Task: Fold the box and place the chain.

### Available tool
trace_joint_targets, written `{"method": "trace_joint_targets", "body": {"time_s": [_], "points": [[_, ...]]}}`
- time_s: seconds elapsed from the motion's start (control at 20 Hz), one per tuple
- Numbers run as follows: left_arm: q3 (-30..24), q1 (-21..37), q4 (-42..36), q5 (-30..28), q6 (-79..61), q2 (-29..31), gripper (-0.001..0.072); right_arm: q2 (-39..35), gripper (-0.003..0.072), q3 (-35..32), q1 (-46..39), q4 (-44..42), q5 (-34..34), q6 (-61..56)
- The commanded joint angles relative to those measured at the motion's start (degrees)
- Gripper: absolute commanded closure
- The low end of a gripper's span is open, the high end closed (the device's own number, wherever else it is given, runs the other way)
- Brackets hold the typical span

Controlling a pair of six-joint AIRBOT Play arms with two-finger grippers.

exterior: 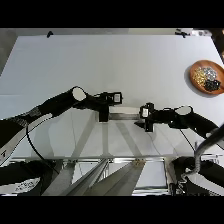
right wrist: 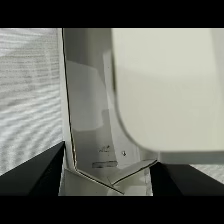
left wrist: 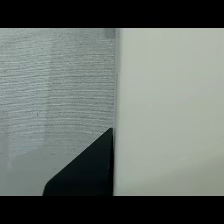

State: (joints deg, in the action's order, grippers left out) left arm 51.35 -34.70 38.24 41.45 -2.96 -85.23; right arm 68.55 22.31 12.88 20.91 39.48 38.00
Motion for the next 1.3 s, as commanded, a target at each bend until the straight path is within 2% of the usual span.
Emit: {"method": "trace_joint_targets", "body": {"time_s": [0.0,0.2,1.25], "points": [[0.02,-0.02,0.00,-0.04,0.00,0.02,0.0696,0.04,0.0228,-0.02,0.02,1.07,-0.31,-0.02],[0.02,-0.04,0.00,-0.04,0.00,0.02,0.0696,0.04,0.0228,-0.02,0.02,4.61,-0.17,-0.68],[0.02,-0.02,0.00,-0.04,0.00,0.02,0.0696,0.02,0.0223,-0.02,0.02,4.52,-1.51,-0.63]]}}
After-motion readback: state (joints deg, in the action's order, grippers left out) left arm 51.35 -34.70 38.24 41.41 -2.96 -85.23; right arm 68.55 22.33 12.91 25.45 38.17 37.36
